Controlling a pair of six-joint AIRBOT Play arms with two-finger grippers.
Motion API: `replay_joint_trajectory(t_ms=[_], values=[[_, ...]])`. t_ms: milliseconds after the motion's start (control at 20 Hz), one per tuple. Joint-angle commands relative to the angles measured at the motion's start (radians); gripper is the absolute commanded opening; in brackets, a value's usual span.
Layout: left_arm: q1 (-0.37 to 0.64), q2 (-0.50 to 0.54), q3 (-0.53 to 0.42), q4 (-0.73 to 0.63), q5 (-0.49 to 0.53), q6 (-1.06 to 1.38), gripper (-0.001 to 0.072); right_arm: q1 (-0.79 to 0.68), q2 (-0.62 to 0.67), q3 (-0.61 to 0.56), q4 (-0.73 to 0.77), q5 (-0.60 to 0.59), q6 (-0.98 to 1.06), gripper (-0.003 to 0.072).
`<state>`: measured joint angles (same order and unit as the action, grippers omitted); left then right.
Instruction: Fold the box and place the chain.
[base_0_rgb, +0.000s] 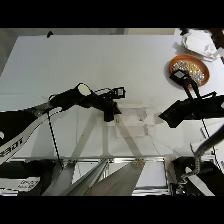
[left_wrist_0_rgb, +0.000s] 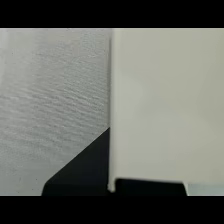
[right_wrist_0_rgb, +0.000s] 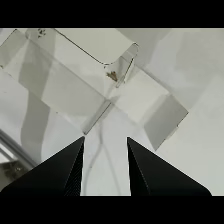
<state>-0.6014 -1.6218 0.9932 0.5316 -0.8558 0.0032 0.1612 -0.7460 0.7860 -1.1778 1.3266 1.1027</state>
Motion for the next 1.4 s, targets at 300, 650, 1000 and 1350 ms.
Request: replay_joint_trajectory(t_ms=[300,650,1000,1350], values=[[-0.001,-0.008,0.000,-0.034,0.016,-0.030,0.0002,0.001,0.001,0.001,-0.004,-0.011,-0.001,0.0299],[-0.001,-0.027,0.000,-0.035,0.017,-0.029,0.0003,0.001,0.001,0.001,-0.027,-0.011,0.000,0.0299],[0.000,-0.027,0.000,0.024,-0.016,-0.030,0.0004,0.001,0.001,0.001,-0.031,-0.011,-0.001,0.0299],[0.000,-0.027,0.000,0.024,-0.019,-0.026,0.0006,0.001,0.001,0.001,-0.030,-0.011,-0.001,0.0299]])
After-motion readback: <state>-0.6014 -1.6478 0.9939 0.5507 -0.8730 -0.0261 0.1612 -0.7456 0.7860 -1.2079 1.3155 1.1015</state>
